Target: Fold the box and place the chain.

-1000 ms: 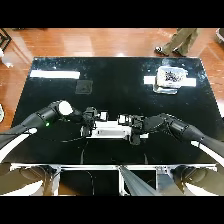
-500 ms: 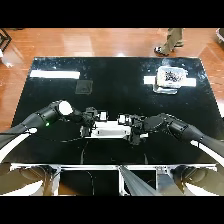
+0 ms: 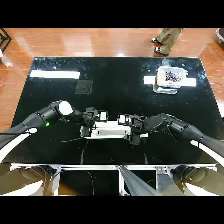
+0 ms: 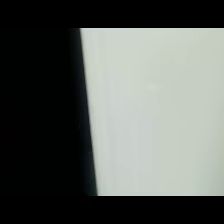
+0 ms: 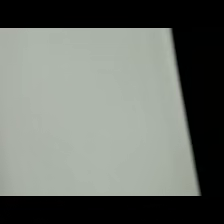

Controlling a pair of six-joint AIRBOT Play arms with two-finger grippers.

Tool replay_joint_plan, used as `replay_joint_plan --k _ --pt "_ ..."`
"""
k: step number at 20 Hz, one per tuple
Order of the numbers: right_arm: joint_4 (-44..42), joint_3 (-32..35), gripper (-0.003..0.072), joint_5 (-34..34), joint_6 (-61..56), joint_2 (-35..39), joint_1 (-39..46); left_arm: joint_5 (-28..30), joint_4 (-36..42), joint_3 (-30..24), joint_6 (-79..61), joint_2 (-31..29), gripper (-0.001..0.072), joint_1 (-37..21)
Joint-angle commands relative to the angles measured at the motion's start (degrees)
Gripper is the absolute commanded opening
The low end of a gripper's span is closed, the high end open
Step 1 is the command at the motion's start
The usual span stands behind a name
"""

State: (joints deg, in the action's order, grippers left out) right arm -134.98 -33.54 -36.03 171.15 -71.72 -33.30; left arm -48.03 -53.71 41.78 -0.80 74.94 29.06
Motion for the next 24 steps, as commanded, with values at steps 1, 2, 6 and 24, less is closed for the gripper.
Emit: replay_joint_plan --k 1,2,6,24 --pt "0.1 0.1 0.0284 -0.2 0.0 -0.2 0.0 0.0 0.0 0.0 0.0 -0.2 0.0022 0.0" --pt "0.0 0.1 0.0237 -0.2 0.0 -0.5 0.0 0.0 0.0 0.0 0.0 -0.5 0.0024 0.0" --pt "0.0 0.1 0.0239 -0.2 0.0 -1.1 0.0 0.0 0.0 0.0 2.1 -2.2 0.0425 0.0" --pt "-0.2 0.1 0.0238 -0.2 0.0 -1.1 0.0 -31.3 1.1 -0.1 37.0 -17.4 0.0019 -11.5"
